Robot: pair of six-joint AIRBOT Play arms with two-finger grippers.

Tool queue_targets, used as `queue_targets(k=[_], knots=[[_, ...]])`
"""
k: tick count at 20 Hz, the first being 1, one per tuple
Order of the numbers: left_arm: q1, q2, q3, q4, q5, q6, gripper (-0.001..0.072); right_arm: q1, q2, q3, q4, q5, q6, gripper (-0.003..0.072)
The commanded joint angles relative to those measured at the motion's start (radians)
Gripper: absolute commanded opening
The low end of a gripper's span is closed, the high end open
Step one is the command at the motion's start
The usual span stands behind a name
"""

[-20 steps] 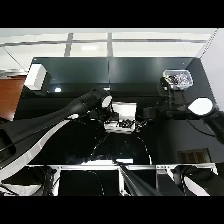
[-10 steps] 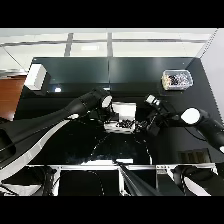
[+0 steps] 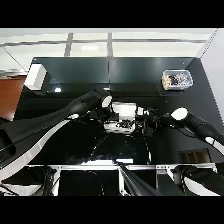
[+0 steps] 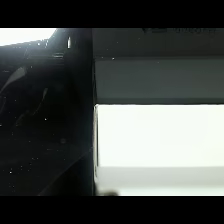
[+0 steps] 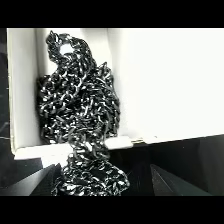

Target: Fold the box and place the chain.

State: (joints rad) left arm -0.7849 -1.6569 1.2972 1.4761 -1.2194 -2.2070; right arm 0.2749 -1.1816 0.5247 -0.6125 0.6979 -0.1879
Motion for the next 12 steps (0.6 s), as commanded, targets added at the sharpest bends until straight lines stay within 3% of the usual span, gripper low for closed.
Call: queue_targets(k=[1,11,12], knots=[[0.001,0.000,0.001,0.000,0.000,0.000,0.0026,0.001,-0.030,-0.001,0.025,-0.023,-0.051,0.0708],[0.001,0.000,0.001,0.000,0.000,0.000,0.0027,0.001,-0.045,-0.001,-0.045,-0.003,0.051,0.0706],[0.001,0.000,0.001,0.000,0.000,0.000,0.0027,0.001,-0.045,-0.001,-0.045,-0.003,0.053,0.0601]])
